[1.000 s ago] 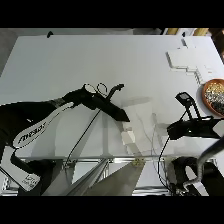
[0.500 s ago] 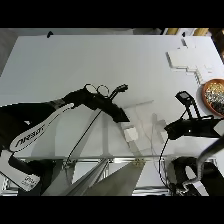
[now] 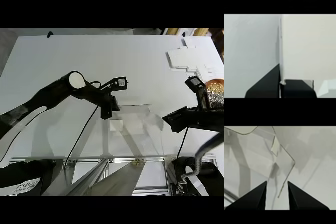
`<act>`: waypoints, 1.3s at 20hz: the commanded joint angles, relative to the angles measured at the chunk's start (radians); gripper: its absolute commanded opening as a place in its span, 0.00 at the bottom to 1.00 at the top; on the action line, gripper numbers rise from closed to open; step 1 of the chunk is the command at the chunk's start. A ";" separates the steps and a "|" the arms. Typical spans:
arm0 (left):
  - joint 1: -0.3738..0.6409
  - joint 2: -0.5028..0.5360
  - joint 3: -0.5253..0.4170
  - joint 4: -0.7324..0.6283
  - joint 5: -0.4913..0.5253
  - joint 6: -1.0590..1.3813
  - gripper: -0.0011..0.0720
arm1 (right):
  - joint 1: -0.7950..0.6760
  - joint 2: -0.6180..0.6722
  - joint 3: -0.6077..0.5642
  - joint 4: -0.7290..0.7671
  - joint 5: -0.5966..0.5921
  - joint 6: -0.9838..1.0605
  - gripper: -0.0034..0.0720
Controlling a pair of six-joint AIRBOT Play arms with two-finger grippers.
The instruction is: Fold the box and place the chain.
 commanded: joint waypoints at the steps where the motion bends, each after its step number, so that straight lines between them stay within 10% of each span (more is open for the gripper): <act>1: -0.006 0.086 -0.038 0.120 0.018 -0.054 0.02 | 0.001 0.001 0.032 0.003 0.030 -0.017 0.45; 7: -0.012 0.078 -0.266 -0.205 0.216 0.407 0.02 | 0.001 0.001 0.031 0.000 0.035 -0.057 0.45; 26: -0.090 -0.048 -0.234 -0.231 0.368 0.415 0.02 | 0.001 0.000 0.031 -0.001 -0.004 -0.091 0.45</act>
